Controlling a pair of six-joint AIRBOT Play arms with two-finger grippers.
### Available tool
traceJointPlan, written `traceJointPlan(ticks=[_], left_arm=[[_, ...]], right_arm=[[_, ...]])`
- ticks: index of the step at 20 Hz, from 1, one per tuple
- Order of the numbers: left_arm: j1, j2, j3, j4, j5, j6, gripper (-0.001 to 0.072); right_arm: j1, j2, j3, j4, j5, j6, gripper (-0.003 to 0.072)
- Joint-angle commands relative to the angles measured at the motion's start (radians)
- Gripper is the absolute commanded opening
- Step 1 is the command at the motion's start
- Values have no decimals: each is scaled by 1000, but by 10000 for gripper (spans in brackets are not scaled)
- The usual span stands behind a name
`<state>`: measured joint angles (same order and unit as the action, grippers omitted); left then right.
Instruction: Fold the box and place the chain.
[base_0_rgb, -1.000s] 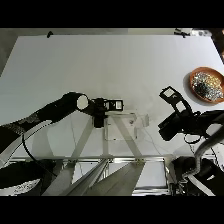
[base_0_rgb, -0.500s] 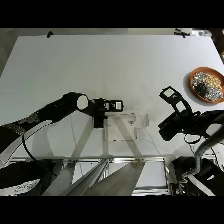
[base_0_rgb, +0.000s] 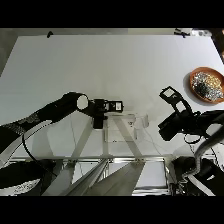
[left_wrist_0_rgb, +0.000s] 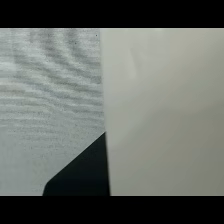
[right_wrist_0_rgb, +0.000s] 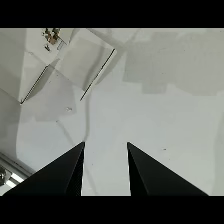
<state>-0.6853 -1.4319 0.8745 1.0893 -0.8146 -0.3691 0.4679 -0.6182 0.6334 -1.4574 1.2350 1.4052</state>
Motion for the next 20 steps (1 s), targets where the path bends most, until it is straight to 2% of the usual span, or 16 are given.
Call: traceJointPlan(ticks=[1, 20], left_arm=[[0, -1, 0, 0, -3, 2, 6], [-1, 0, 0, 2, -28, 2, 13]], right_arm=[[0, 0, 0, 0, 4, 0, 298], [0, 0, 0, 19, 5, 0, 298]])
